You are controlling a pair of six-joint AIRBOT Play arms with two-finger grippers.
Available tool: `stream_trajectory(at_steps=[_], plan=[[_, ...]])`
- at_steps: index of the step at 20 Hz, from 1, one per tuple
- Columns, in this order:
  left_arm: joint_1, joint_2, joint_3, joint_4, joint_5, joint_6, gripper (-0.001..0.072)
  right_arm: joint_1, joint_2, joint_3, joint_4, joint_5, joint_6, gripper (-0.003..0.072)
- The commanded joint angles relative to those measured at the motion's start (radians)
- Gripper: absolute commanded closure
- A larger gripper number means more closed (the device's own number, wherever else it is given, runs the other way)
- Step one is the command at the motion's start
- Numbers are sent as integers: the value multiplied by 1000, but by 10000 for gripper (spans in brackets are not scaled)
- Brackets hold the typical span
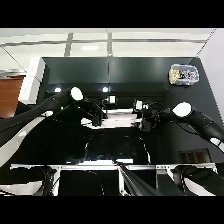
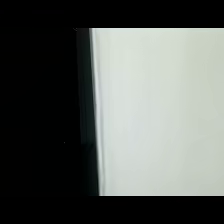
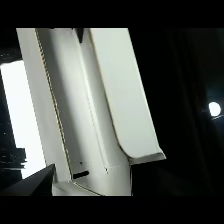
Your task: Fold the box and place the chain.
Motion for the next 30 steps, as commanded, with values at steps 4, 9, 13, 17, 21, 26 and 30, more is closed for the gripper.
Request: stream_trajectory(at_steps=[4,9,13,17,21,26,30], plan=[[0,0,0,0,-3,0,685,-26,-82,0,171,60,-186,6],[0,0,0,0,-3,0,685,-26,-166,0,264,91,-262,6],[0,0,0,0,-3,0,685,3,-211,0,179,95,-262,6],[0,0,0,0,-3,0,685,12,-213,0,153,75,-260,6],[0,0,2,0,-4,0,686,12,-213,0,153,50,-260,8],[0,0,38,0,-8,-1,685,12,-215,0,153,40,-260,136],[0,0,42,1,-8,0,685,14,-215,0,148,30,-260,136]])
